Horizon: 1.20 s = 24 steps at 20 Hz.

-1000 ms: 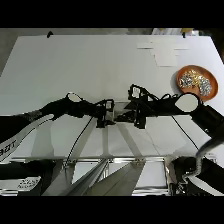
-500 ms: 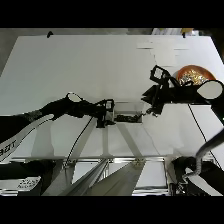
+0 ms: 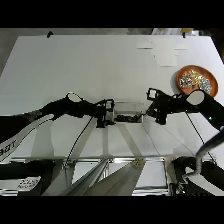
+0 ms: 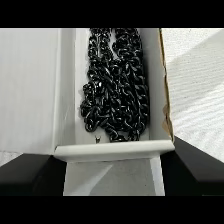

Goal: Fold the box and place the chain.

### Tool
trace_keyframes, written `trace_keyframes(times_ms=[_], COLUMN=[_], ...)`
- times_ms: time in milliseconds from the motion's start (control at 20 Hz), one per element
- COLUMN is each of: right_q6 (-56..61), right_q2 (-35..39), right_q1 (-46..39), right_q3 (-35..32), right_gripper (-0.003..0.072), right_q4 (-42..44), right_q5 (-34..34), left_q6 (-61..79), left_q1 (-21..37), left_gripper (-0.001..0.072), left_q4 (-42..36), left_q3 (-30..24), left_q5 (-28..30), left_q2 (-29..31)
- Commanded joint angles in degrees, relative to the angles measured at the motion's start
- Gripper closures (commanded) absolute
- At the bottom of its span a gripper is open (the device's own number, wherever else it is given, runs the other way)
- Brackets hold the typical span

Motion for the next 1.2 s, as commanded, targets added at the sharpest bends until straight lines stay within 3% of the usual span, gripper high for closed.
trace_keyframes(times_ms=[0,450,650,850,900,1150], right_q6=[-7.02,-9.64,-9.62,-9.75,-9.73,4.85], right_q2=[-2.12,-5.95,-7.43,-7.52,-7.52,-2.69], right_q1=[1.38,1.38,1.38,2.73,2.8,2.73], right_q3=[-1.79,-1.79,-1.79,-1.81,-1.81,-1.77], right_gripper=[0.034,0.0355,0.0432,0.0648,0.0668,0.0668], right_q4=[0.63,8.11,8.11,7.54,7.26,-9.09], right_q5=[-1.01,-6.05,-5.88,-4.96,-4.83,-4.94], left_q6=[0.0,0.0,0.0,0.0,0.0,0.0], left_q1=[0.04,0.04,0.04,0.04,0.04,0.04], left_gripper=[0.0457,0.0457,0.0457,0.0457,0.0457,0.0457], left_q4=[0.02,0.02,0.02,0.02,0.02,0.02], left_q3=[-0.02,0.0,-0.02,-0.02,-0.02,-0.02], left_q5=[0.0,0.02,0.02,0.02,0.0,0.02], left_q2=[0.04,0.04,0.04,0.04,0.04,0.04])
